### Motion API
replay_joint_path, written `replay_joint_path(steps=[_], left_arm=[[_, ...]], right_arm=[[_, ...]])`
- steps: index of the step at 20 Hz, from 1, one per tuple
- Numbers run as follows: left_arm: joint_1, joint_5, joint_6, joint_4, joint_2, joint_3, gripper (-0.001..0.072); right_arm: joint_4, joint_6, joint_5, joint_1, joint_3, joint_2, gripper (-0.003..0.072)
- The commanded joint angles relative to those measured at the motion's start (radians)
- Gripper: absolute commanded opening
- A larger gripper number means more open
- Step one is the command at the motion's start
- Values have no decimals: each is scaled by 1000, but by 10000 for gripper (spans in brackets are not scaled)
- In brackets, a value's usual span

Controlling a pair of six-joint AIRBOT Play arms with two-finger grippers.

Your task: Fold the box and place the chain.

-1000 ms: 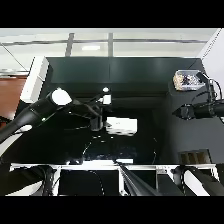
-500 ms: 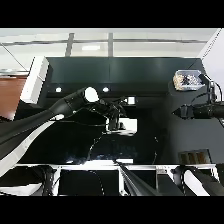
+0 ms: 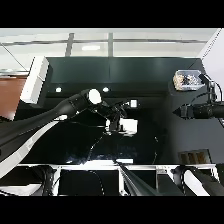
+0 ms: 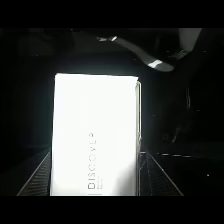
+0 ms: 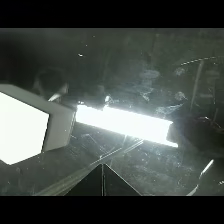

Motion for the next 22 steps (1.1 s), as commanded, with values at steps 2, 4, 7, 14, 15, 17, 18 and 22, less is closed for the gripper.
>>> replay_joint_path(steps=[2, 4, 7, 14, 15, 17, 18, 22], left_arm=[[-27, 31, -4, 51, -13, -2, 712], [-50, 91, -13, 103, -46, -2, 712], [-77, 130, -16, 114, -61, -1, 703], [35, -61, -637, 594, 43, 30, 328], [90, -119, -741, 660, 59, 30, 332], [237, -251, -906, 727, 92, 27, 332], [325, -317, -972, 737, 109, 21, 333], [698, -428, -1001, 729, 225, -96, 333]], right_arm=[[0, 0, 0, 0, -3, 0, 18], [-1, 0, -1, 0, -3, 0, 18], [-1, 0, 1, 0, -3, 0, 18], [-3, -16, 16, 0, -3, 0, 18], [0, -16, 18, 0, -3, 0, 18], [0, -15, 19, 0, -3, 0, 18], [2, -15, 19, 0, -3, 0, 18], [1, -15, 15, 27, -3, 0, 18]])
